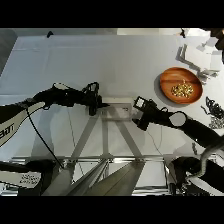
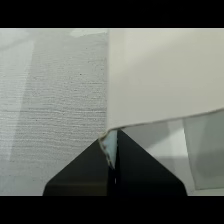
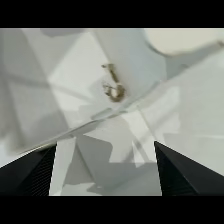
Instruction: Fold the box and place the chain.
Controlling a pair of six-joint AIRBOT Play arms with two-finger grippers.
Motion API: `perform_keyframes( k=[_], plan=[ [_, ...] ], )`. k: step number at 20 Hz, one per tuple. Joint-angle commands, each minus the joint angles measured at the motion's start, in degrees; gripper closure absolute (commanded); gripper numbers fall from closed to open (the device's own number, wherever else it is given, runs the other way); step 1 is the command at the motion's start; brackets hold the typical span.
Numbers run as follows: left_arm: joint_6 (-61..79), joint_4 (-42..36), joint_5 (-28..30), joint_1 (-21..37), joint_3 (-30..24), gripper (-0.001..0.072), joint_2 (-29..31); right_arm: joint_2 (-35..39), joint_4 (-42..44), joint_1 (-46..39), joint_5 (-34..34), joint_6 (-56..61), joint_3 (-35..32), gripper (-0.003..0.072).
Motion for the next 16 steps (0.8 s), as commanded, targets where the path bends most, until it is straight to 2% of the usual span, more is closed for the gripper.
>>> perform_keyframes(
  k=[1, 3, 8, 12, 16],
  plan=[
    [0.0, 0.0, 0.0, 0.0, 0.1, 0.0701, 0.0, 0.0, 1.7, -1.5, 2.6, -5.9, 0.1, 0.0008],
    [0.0, 0.0, 0.0, 0.0, 0.1, 0.0701, 0.0, -0.1, 6.3, -1.5, 2.6, -11.0, 0.1, 0.0007],
    [0.0, 0.0, 0.0, 0.0, 0.1, 0.0701, 0.0, -0.1, 5.1, -1.5, 3.3, -20.1, 0.1, 0.0008],
    [0.0, 0.0, 0.0, 0.0, 0.1, 0.0701, 0.0, -0.1, 5.2, -1.4, 8.4, -25.2, -0.8, 0.0008],
    [0.0, 0.0, 0.0, 0.0, 0.1, 0.0701, 0.0, -0.2, 5.8, -1.4, 6.3, -25.7, -2.4, 0.0008]
  ],
)
